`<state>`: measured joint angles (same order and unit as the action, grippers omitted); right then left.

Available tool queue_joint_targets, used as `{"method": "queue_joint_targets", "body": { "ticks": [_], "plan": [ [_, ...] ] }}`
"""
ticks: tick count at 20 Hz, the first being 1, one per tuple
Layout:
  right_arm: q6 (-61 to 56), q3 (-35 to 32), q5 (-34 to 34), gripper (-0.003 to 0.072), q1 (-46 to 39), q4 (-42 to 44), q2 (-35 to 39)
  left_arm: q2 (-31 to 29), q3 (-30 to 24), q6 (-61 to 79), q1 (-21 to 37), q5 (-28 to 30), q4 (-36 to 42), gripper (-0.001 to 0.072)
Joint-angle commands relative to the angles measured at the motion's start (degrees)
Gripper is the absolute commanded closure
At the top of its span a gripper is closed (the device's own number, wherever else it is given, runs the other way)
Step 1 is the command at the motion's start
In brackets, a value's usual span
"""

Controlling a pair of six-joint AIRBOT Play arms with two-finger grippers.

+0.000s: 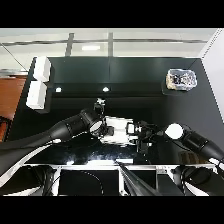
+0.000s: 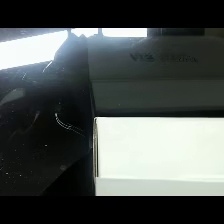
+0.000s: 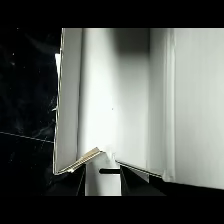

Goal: Fold the box and place the chain.

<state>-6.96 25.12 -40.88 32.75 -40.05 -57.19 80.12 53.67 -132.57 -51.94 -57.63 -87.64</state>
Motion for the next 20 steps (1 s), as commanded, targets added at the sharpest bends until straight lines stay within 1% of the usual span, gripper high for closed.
{"method": "queue_joint_targets", "body": {
  "ticks": [1, 4, 7, 9, 11, 12, 13, 14, 15, 16, 17, 18, 20],
  "plan": [
    [-0.4, 0.0, 1.5, 0.0444, 0.3, 1.4, 0.0, 0.0, 0.1, 0.0, 0.0, 0.1, 0.1, 0.0684],
    [-0.3, 0.0, 1.9, 0.0444, 0.7, 4.2, -0.6, 0.0, 0.1, 0.0, 0.0, 0.2, 0.1, 0.0684],
    [-0.3, 0.0, 4.1, 0.0444, 2.3, 6.5, -2.4, 0.0, 0.1, 0.0, 0.0, 0.2, 0.1, 0.0684],
    [-0.3, 0.0, 6.2, 0.0444, 2.4, 6.6, -2.9, 0.0, 0.1, 0.0, 0.0, 0.2, 0.1, 0.0684],
    [-0.3, 0.0, 6.9, 0.0438, 2.4, 6.6, -2.9, 0.0, 0.1, 0.0, 0.0, 0.2, 0.1, 0.0684],
    [-0.4, 0.0, 6.8, 0.0274, 2.4, 6.6, -2.9, 0.0, 0.1, 0.0, 0.0, 0.2, 0.1, 0.0684],
    [-0.4, 0.0, 6.6, 0.0227, 2.4, 6.6, -2.9, 0.0, 0.1, 0.0, 0.0, 0.2, 0.1, 0.0684],
    [-0.4, 0.0, 6.4, 0.0440, 2.4, 6.6, -2.9, 0.0, 0.1, 0.0, 0.0, 0.2, 0.1, 0.0684],
    [-0.4, 0.0, 6.5, 0.0401, 2.4, 6.6, -2.9, 0.0, 0.1, 0.0, 0.0, 0.2, 0.1, 0.0684],
    [-0.7, 0.0, 6.6, 0.0309, 2.4, 6.6, -2.9, 0.0, 0.1, 0.0, 0.0, 0.2, 0.1, 0.0684],
    [-0.8, 0.0, 6.6, 0.0502, 2.3, 6.5, -2.8, 0.0, 0.1, 0.0, 0.0, 0.2, 0.1, 0.0684],
    [-1.4, 0.0, 6.4, 0.0638, 2.2, 6.4, -2.8, 0.0, 0.1, 0.0, 0.0, 0.2, 0.1, 0.0684],
    [-8.5, 0.2, 5.3, 0.0637, 0.8, 5.1, -1.9, 0.0, 0.1, 0.0, 0.0, 0.2, 0.1, 0.0684]
  ]
}}
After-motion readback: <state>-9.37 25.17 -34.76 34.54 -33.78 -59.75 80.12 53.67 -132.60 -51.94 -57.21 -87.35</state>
